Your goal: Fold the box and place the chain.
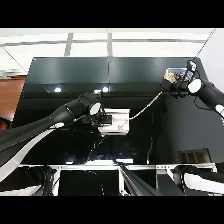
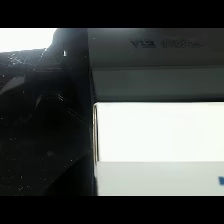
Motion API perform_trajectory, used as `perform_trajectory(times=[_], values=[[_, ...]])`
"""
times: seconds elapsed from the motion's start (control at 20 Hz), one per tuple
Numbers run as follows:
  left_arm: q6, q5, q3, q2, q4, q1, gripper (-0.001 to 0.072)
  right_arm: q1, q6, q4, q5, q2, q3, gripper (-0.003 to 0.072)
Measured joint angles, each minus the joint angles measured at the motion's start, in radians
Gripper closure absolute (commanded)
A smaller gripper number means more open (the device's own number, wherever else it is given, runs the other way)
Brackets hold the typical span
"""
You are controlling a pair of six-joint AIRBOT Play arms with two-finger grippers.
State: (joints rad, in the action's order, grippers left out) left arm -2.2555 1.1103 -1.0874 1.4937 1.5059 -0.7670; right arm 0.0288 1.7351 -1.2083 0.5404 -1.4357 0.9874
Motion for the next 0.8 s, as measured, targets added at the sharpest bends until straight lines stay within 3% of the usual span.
perform_trajectory(times=[0.15,0.3,0.35,0.6,0.8], values=[[0.0,0.0,0.0,0.0,0.0,0.0,0.0679,0.024,0.038,-0.01,0.059,-0.122,0.121,-0.0032],[0.0,0.0,0.0,0.0,0.0,0.0,0.0678,0.032,0.055,-0.008,0.088,-0.196,0.194,0.0517],[0.0,0.0,0.0,0.0,0.0,0.0,0.0678,0.035,0.057,-0.006,0.097,-0.21,0.208,0.0668],[0.0,0.0,0.0,0.0,0.0,0.0,0.0678,0.037,-0.005,0.0,0.233,-0.212,0.246,0.067],[0.0,0.001,0.0,0.0,0.0,0.0,0.0679,0.034,-0.163,0.001,0.425,-0.081,0.253,0.0669]])
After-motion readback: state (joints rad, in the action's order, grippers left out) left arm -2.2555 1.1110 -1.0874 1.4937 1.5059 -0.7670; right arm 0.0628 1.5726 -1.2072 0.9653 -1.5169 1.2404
